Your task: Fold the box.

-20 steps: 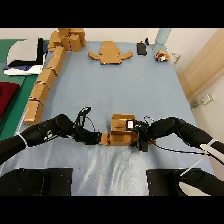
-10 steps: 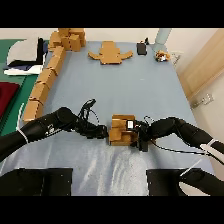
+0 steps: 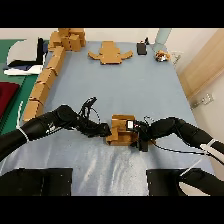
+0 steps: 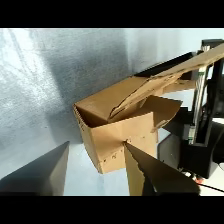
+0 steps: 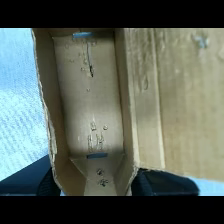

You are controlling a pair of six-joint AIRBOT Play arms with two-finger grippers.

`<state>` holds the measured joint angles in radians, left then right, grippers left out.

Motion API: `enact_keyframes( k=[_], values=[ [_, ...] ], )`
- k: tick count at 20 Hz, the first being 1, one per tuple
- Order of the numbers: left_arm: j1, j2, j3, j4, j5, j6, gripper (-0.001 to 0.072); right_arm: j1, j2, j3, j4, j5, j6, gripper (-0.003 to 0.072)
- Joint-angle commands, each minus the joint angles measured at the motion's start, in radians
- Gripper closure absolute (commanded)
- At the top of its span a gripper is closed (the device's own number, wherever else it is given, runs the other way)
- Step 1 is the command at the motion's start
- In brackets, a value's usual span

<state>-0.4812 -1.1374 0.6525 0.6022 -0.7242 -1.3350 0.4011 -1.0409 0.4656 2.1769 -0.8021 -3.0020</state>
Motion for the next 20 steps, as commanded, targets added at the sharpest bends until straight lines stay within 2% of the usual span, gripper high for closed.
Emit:
enact_keyframes(
  k=[1, 12, 16, 17, 18, 19, 20],
  values=[
    [-0.011, -0.01, 0.003, -0.078, -0.004, 0.077, 0.0085, 0.0, 0.0, 0.001, 0.0, 0.0, 0.0, 0.0188],
    [-0.048, -0.055, 0.003, -0.083, 0.006, 0.087, 0.0088, 0.0, 0.0, 0.001, 0.0, 0.0, 0.0, 0.0188],
    [-0.048, -0.055, 0.003, -0.082, 0.061, 0.085, 0.009, 0.0, 0.0, 0.001, 0.0, 0.0, 0.0, 0.0188],
    [-0.047, -0.055, 0.003, -0.077, 0.068, 0.086, 0.012, 0.0, 0.0, 0.001, 0.0, 0.0, 0.0, 0.0188],
    [-0.047, -0.055, 0.003, -0.054, 0.068, 0.083, 0.0192, 0.0, 0.0, 0.001, 0.0, 0.0, 0.0, 0.0188],
    [-0.049, -0.055, 0.003, -0.014, 0.068, 0.068, 0.0331, 0.0, 0.0, 0.001, 0.0, 0.0, 0.0, 0.0188],
    [-0.049, -0.055, 0.003, 0.008, 0.061, 0.047, 0.0357, 0.0, 0.0, 0.001, 0.0, 0.0, 0.0, 0.0188]
  ],
)
